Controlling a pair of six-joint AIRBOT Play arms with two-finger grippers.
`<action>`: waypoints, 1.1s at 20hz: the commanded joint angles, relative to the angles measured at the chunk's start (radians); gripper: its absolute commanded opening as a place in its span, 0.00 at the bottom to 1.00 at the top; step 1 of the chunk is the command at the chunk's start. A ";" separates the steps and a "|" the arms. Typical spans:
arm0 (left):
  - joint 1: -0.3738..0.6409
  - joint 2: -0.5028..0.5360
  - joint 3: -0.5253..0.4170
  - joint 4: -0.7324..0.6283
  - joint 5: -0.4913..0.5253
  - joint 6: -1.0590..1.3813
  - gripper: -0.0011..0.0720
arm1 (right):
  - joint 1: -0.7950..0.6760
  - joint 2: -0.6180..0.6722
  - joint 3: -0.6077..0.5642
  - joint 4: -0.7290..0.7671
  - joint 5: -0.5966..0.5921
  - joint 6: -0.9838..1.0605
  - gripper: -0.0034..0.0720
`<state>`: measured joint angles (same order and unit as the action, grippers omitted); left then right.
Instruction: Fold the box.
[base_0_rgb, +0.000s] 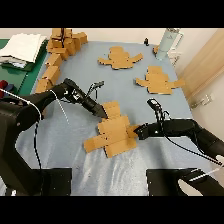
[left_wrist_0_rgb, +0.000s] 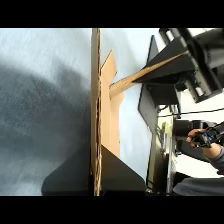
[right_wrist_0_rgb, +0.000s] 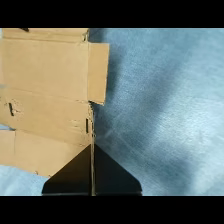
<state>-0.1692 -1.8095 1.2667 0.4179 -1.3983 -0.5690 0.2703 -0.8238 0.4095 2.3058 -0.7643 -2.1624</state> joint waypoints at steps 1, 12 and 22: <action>0.000 0.000 0.000 0.016 -0.013 0.014 0.04 | 0.000 0.000 0.000 0.002 0.013 0.008 0.05; -0.041 0.065 0.000 0.005 0.087 0.115 0.03 | -0.022 0.002 0.015 -0.090 0.087 0.083 0.46; -0.196 0.364 -0.177 0.168 0.332 0.270 0.03 | -0.171 0.003 0.151 -0.296 0.097 0.341 0.46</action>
<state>-0.3328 -1.4967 1.1484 0.5251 -1.1313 -0.3351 0.1177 -0.8177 0.5461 2.0300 -0.6724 -1.8626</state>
